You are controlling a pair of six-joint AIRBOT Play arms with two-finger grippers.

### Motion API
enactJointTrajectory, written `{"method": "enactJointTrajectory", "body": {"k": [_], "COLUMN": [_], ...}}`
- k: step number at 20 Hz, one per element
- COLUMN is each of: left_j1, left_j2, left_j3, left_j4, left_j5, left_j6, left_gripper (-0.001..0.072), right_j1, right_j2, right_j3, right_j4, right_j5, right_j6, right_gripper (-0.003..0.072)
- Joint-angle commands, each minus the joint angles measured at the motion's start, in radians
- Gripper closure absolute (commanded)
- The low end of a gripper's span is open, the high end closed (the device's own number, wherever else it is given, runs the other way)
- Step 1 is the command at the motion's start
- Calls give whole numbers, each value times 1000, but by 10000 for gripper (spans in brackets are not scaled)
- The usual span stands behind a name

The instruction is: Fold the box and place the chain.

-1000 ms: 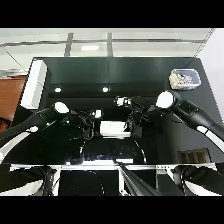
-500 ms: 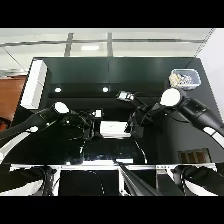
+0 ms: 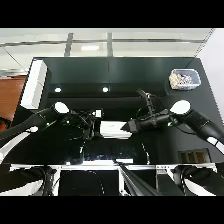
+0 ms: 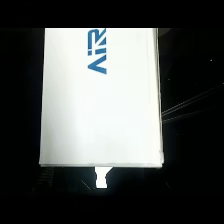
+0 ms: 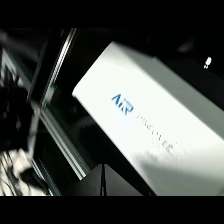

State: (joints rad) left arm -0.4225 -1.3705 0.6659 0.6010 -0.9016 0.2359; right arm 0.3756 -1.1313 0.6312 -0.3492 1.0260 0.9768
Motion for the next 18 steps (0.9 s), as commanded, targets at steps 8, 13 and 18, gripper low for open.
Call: {"method": "enactJointTrajectory", "body": {"k": [8,13,18], "left_j1": [0,0,0], "left_j2": [0,0,0], "left_j3": [0,0,0], "left_j4": [-2,-12,-12], "left_j5": [4,4,3], "left_j6": [0,0,0], "left_gripper": [367,353,356], "right_j1": [44,46,35], "right_j2": [-84,-86,-71], "right_j3": [-64,-64,-5], "right_j4": [-29,-48,-55], "right_j5": [-203,-231,-109], "right_j6": [141,141,97], "right_gripper": [672,672,672]}}
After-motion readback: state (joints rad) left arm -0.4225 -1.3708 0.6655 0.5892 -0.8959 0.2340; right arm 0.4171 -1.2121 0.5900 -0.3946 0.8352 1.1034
